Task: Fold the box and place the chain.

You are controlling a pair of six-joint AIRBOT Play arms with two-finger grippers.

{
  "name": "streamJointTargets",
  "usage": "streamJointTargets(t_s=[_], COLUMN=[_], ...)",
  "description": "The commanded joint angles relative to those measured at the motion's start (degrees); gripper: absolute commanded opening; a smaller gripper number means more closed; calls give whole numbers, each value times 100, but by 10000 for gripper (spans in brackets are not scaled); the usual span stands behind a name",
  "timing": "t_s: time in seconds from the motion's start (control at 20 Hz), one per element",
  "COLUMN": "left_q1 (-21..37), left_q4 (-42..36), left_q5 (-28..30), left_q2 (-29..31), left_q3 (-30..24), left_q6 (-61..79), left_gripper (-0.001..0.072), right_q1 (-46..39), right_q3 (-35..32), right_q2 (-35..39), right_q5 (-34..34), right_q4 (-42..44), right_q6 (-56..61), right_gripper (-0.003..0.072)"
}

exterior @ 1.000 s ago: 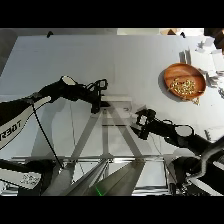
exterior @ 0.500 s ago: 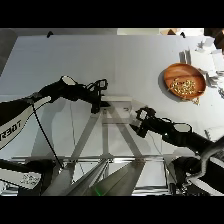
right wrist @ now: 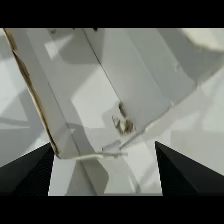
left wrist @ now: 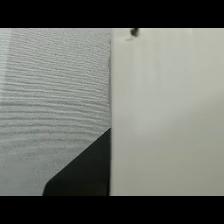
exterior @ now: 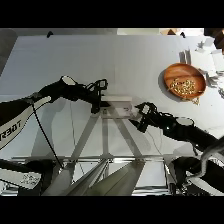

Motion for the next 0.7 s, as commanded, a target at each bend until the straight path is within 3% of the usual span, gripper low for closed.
streamJointTargets(t_s=[0.0, 0.55, 0.65], left_q1=[0, 0, -2], left_q4=[2, 0, 0], left_q5=[0, 0, 0], left_q2=[4, 4, 4], left_q3=[2, 2, 4], left_q6=[2, 0, 2], left_gripper=[12, 12, 12], right_q1=[-59, -109, -448], right_q3=[144, 317, 400], right_q2=[-175, -402, -496], right_q5=[258, 289, 695], right_q4=[7, -350, -588], right_q6=[-133, -140, -28], right_gripper=[685, 685, 685])
